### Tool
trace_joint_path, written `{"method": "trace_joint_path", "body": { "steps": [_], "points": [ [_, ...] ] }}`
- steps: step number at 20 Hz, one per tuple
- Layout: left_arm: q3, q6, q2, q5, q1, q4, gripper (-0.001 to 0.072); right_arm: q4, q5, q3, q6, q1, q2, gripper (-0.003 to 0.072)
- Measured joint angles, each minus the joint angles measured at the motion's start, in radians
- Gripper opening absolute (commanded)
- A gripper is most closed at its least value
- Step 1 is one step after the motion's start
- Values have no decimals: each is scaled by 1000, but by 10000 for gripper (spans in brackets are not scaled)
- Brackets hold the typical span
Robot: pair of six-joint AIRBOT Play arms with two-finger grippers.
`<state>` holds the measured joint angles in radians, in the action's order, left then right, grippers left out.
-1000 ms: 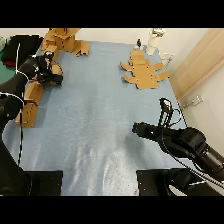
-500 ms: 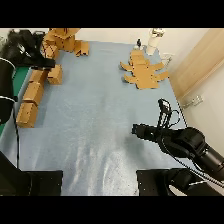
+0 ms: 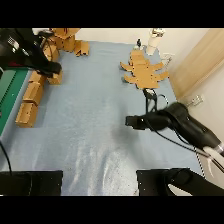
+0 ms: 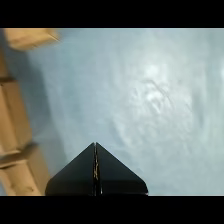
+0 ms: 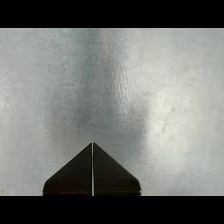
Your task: Fold the box.
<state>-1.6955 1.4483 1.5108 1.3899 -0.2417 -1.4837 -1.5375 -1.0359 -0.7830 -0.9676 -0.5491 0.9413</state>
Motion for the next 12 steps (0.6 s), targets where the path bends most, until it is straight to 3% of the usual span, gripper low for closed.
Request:
{"method": "trace_joint_path", "body": {
  "steps": [3,7,12],
  "points": [
    [229,50,-124,-63,-101,5,7,-24,-61,-136,-71,12,154,3],
    [486,125,-271,-171,-207,34,10,-73,-108,-233,-126,18,300,4],
    [605,165,-342,-243,-266,75,11,-112,-129,-265,-145,19,370,4]
  ]
}}
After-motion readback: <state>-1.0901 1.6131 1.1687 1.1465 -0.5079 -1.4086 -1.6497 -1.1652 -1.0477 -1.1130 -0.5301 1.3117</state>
